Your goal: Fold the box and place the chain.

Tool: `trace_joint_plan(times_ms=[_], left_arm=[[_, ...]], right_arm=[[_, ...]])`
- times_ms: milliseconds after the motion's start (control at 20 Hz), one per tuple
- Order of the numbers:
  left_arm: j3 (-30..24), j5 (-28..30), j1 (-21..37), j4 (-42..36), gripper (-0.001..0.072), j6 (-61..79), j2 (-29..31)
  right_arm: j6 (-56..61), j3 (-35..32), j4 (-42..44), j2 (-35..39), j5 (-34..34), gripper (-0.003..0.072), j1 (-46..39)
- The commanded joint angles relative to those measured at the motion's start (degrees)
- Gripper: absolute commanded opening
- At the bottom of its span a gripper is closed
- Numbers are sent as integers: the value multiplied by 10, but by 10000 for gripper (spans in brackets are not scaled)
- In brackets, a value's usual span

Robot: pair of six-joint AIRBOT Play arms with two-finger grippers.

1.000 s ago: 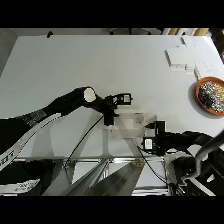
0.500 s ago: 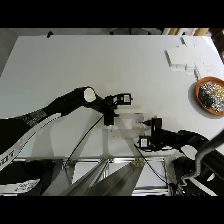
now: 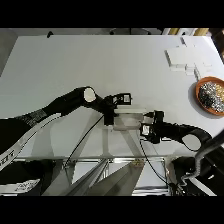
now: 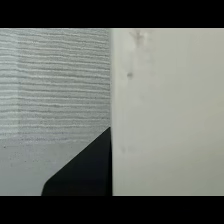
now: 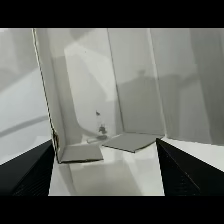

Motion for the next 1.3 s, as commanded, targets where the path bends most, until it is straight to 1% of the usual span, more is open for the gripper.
trace_joint_plan(times_ms=[0, 200, 400, 550, 700, 800, 950, 1250], left_arm=[[0, 0, 0, 0, 10, 0, 0], [1, 0, 0, 0, 10, 0, 0], [1, 0, 0, 0, 10, 0, 0], [1, 0, 0, 0, 10, 0, 0], [1, 0, 0, 0, 10, 0, 0], [1, 0, 0, 0, 10, 0, 0], [1, 0, 0, 0, 10, 0, 0], [1, 0, 0, 0, 10, 0, 0]], right_arm=[[-76, 20, 84, -44, 36, 682, -44], [-94, 47, 115, -75, 76, 682, -106], [-236, 48, 210, -105, 113, 682, -141], [-289, 48, 253, -136, 112, 682, -166], [-307, 59, 261, -171, 122, 682, -191], [-309, 75, 268, -197, 145, 682, -203], [-341, 97, 282, -233, 179, 682, -205], [-364, 100, 288, -280, 195, 681, -205]])
